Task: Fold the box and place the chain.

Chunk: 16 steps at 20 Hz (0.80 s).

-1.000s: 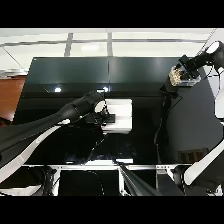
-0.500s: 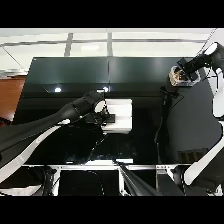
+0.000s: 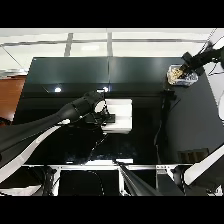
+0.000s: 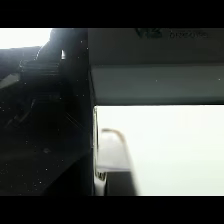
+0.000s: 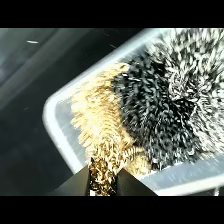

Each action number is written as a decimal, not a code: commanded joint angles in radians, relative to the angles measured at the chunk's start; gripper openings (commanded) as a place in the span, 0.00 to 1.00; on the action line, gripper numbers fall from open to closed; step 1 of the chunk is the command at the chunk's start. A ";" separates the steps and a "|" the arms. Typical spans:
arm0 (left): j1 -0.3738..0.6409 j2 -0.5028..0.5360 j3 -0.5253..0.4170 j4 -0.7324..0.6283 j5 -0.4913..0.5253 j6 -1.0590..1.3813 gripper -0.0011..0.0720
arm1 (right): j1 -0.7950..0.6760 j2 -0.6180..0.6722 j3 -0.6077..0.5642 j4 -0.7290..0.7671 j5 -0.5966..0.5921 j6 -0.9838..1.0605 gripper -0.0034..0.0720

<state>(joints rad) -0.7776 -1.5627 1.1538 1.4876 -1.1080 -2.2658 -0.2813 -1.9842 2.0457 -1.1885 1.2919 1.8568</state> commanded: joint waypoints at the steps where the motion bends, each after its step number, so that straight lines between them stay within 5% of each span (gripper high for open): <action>1: 0.001 0.000 0.000 0.000 0.000 0.000 0.05 | -0.018 0.119 0.001 0.004 0.039 -0.142 0.06; 16: 0.000 0.000 0.000 0.000 0.003 0.000 0.05 | 0.016 0.692 -0.005 0.328 0.170 -0.361 0.06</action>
<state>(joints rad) -0.7776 -1.5627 1.1538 1.4876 -1.1042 -2.2662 -0.2878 -1.3930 2.0426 -0.9264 1.4357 1.5162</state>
